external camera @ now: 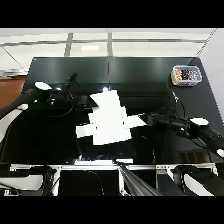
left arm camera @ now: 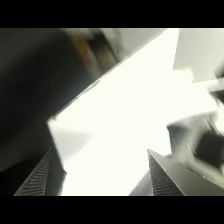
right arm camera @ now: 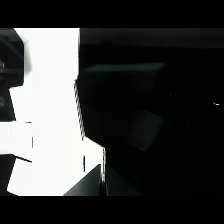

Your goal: Fold the box and place the chain.

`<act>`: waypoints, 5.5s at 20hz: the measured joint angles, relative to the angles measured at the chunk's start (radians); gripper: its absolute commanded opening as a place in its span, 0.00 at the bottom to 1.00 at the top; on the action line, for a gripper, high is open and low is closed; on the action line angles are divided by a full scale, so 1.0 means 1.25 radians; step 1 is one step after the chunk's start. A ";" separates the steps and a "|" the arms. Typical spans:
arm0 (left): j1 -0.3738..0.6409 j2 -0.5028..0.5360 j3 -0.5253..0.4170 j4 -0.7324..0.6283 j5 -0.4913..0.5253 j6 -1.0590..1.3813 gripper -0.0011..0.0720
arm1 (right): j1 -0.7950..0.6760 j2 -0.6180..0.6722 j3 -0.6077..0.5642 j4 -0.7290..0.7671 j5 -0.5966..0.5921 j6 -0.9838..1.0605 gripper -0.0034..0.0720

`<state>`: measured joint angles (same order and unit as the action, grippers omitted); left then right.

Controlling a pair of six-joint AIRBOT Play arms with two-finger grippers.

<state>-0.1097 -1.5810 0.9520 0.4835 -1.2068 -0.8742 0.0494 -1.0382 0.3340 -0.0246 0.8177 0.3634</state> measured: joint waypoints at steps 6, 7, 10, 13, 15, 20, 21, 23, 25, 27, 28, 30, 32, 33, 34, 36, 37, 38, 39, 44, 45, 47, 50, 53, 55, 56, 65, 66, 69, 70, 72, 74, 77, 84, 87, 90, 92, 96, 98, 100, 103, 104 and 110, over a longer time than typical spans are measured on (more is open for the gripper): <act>-0.050 -0.146 0.104 -0.013 -0.208 0.096 0.40 | 0.006 0.000 -0.001 0.005 0.005 -0.001 0.06; -0.059 -0.161 0.123 -0.009 -0.229 0.114 0.31 | 0.006 0.000 -0.001 0.005 0.005 -0.001 0.06; -0.076 -0.192 0.176 0.026 -0.280 0.149 0.09 | 0.006 0.000 -0.001 0.005 0.005 -0.001 0.06; -0.083 -0.204 0.213 0.069 -0.316 0.164 0.05 | 0.006 0.000 -0.001 0.005 0.006 0.000 0.90; -0.086 -0.202 0.228 0.087 -0.323 0.168 0.05 | 0.000 0.000 0.007 -0.001 0.003 -0.001 0.92; -0.095 -0.110 0.209 0.097 -0.324 0.171 0.04 | -0.074 0.000 0.136 -0.147 0.128 0.000 0.92; -0.102 -0.070 0.180 0.095 -0.302 0.188 0.05 | -0.088 0.000 0.175 -0.192 0.175 0.000 0.92; -0.122 0.022 0.101 0.089 -0.211 0.250 0.05 | -0.104 0.000 0.243 -0.265 0.256 -0.001 0.92; -0.147 0.104 0.018 0.086 -0.089 0.360 0.05 | -0.110 0.000 0.285 -0.314 0.305 -0.004 0.92; -0.175 0.158 -0.045 0.087 0.023 0.519 0.05 | -0.100 0.000 0.305 -0.369 0.318 -0.011 0.92; -0.189 0.169 -0.063 0.088 0.066 0.580 0.05 | -0.089 0.000 0.311 -0.403 0.323 -0.013 0.92; -0.215 0.180 -0.087 0.091 0.157 0.666 0.05 | -0.056 0.000 0.318 -0.465 0.342 -0.015 0.92; -0.240 0.178 -0.099 0.093 0.248 0.716 0.05 | -0.014 0.000 0.317 -0.517 0.349 -0.017 0.92; -0.249 0.171 -0.101 0.099 0.287 0.731 0.05 | 0.011 0.000 0.311 -0.540 0.338 -0.019 0.92; -0.256 0.163 -0.101 0.110 0.315 0.743 0.05 | 0.035 0.000 0.303 -0.559 0.320 -0.027 0.92; -0.264 0.143 -0.094 0.141 0.339 0.759 0.05 | 0.085 -0.001 0.283 -0.592 0.263 -0.060 0.92; -0.267 0.134 -0.091 0.155 0.346 0.764 0.05 | 0.110 -0.002 0.271 -0.610 0.233 -0.081 0.92; -0.269 0.127 -0.088 0.163 0.350 0.767 0.05 | 0.131 -0.004 0.260 -0.626 0.201 -0.102 0.92; -0.269 0.122 -0.086 0.169 0.354 0.771 0.05 | 0.151 -0.006 0.248 -0.643 0.165 -0.123 0.92; -0.273 0.111 -0.082 0.187 0.368 0.778 0.05 | 0.215 -0.043 0.217 -0.669 0.063 -0.208 0.92; -0.273 0.110 -0.082 0.190 0.370 0.779 0.05 | 0.229 -0.054 0.215 -0.668 0.053 -0.221 0.92; -0.273 0.110 -0.082 0.192 0.370 0.779 0.05 | 0.258 -0.076 0.211 -0.658 0.036 -0.249 0.92; -0.273 0.109 -0.082 0.194 0.370 0.779 0.05 | 0.297 -0.104 0.210 -0.629 -0.012 -0.293 0.92; -0.273 0.109 -0.082 0.194 0.370 0.780 0.05 | 0.326 -0.118 0.208 -0.612 -0.078 -0.324 0.92; -0.273 0.109 -0.082 0.194 0.370 0.780 0.05 | 0.335 -0.122 0.210 -0.604 -0.097 -0.334 0.92; -0.273 0.109 -0.082 0.194 0.370 0.781 0.05 | 0.338 -0.121 0.212 -0.600 -0.099 -0.339 0.92; -0.273 0.109 -0.082 0.193 0.368 0.778 0.05 | 0.301 -0.101 0.260 -0.544 -0.113 -0.385 0.92; -0.273 0.109 -0.082 0.192 0.367 0.778 0.05 | 0.291 -0.100 0.264 -0.540 -0.117 -0.393 0.92; -0.273 0.109 -0.082 0.190 0.363 0.778 0.05 | 0.262 -0.100 0.269 -0.523 -0.117 -0.412 0.92; -0.273 0.109 -0.082 0.190 0.359 0.778 0.05 | 0.253 -0.100 0.270 -0.511 -0.119 -0.418 0.92; -0.273 0.109 -0.082 0.190 0.357 0.777 0.05 | 0.243 -0.107 0.271 -0.479 -0.117 -0.439 0.92; -0.273 0.109 -0.082 0.190 0.351 0.777 0.05 | 0.237 -0.123 0.272 -0.433 -0.111 -0.482 0.92; -0.273 0.109 -0.078 0.191 0.325 0.775 0.05 | 0.233 -0.148 0.273 -0.366 -0.084 -0.556 0.92; -0.273 0.109 -0.069 0.196 0.288 0.779 0.05 | 0.237 -0.211 0.265 -0.320 -0.026 -0.612 0.92; -0.273 0.109 -0.068 0.195 0.287 0.781 0.05 | 0.246 -0.233 0.263 -0.319 -0.020 -0.617 0.92; -0.273 0.109 -0.068 0.194 0.287 0.781 0.05 | 0.250 -0.245 0.261 -0.333 -0.029 -0.613 0.92; -0.273 0.109 -0.068 0.193 0.287 0.781 0.05 | 0.251 -0.251 0.261 -0.343 -0.033 -0.607 0.92; -0.273 0.109 -0.068 0.193 0.287 0.781 0.05 | 0.252 -0.255 0.260 -0.355 -0.040 -0.596 0.92; -0.273 0.109 -0.068 0.193 0.288 0.781 0.05 | 0.252 -0.256 0.260 -0.359 -0.043 -0.588 0.92; -0.273 0.109 -0.068 0.193 0.288 0.780 0.05 | 0.253 -0.257 0.260 -0.366 -0.046 -0.580 0.92; -0.273 0.109 -0.068 0.193 0.288 0.780 0.05 | 0.255 -0.257 0.260 -0.388 -0.050 -0.562 0.84; -0.273 0.109 -0.068 0.193 0.288 0.781 0.05 | 0.258 -0.258 0.260 -0.399 -0.052 -0.554 0.84; -0.273 0.109 -0.068 0.193 0.288 0.781 0.05 | 0.269 -0.260 0.261 -0.432 -0.070 -0.514 0.84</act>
<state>-0.4515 -1.4448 0.8669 0.7250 -0.8471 0.1017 0.3851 -1.3628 0.6601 -0.5648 0.7300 -0.2794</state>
